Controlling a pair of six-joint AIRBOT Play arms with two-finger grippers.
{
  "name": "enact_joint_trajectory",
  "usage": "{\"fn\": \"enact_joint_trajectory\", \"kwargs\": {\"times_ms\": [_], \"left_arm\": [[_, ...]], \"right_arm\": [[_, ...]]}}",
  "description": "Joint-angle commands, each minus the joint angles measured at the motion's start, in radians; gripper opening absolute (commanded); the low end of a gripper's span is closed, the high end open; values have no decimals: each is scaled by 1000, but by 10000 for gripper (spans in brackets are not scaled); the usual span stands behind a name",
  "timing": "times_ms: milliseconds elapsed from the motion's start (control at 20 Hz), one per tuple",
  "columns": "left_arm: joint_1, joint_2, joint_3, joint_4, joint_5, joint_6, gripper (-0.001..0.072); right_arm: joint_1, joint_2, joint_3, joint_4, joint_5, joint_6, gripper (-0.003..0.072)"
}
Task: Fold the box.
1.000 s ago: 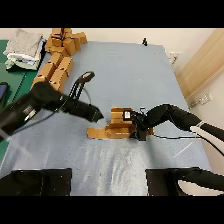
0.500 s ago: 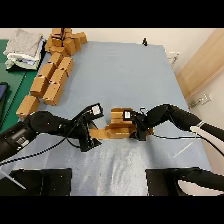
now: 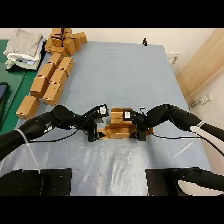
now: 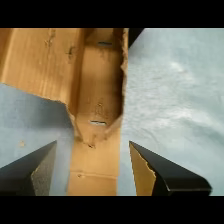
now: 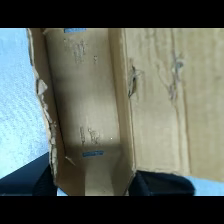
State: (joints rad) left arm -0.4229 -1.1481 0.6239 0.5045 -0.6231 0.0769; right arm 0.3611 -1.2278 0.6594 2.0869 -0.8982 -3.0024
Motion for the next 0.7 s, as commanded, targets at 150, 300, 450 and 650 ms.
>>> {"fn": "enact_joint_trajectory", "kwargs": {"times_ms": [150, 300, 450, 650], "left_arm": [[5, -105, 35, -63, -14, 89, 679], [5, -105, 35, -64, -16, 89, 282], [-8, -105, 35, -72, -14, 89, 284], [-20, -119, 35, -136, -11, 92, 283]], "right_arm": [[0, 0, 0, 0, 0, 0, 502], [0, 0, 0, 0, 0, 0, 503], [0, 0, 0, 0, 0, 0, 503], [0, 0, 0, 0, 0, 0, 503]]}}
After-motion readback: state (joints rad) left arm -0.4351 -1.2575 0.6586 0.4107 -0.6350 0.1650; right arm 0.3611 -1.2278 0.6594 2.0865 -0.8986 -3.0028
